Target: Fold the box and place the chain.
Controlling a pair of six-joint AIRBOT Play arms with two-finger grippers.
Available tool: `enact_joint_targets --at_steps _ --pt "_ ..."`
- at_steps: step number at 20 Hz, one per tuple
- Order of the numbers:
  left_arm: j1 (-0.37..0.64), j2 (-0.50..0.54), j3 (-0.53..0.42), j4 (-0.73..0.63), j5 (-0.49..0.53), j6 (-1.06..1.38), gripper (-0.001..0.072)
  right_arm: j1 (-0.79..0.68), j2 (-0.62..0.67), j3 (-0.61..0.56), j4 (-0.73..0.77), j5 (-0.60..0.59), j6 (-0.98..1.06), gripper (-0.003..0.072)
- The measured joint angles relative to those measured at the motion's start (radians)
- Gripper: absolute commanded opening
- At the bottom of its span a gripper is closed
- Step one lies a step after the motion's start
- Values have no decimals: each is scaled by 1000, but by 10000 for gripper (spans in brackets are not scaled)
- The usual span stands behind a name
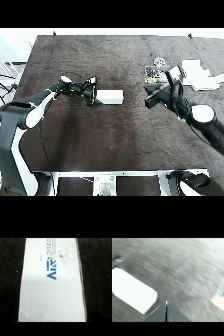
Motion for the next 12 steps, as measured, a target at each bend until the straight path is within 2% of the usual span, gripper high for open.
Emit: enact_joint_targets --at_steps 3,6,7,8,9,12 --pt "0 0 0 0 0 0 464 0 60 -149 -1 -99 19 9" --pt "0 0 0 0 -2 0 463 0 84 -233 -2 -145 28 8" --pt "0 0 0 0 -3 0 400 0 88 -248 -2 -154 29 8" --pt "0 0 0 -1 -6 0 55 0 91 -258 -2 -159 30 9" --pt "0 0 0 -3 -14 -1 17 0 93 -266 -2 -164 32 9" --pt "3 21 -1 -14 -50 -51 11 0 97 -278 -2 -173 33 9"
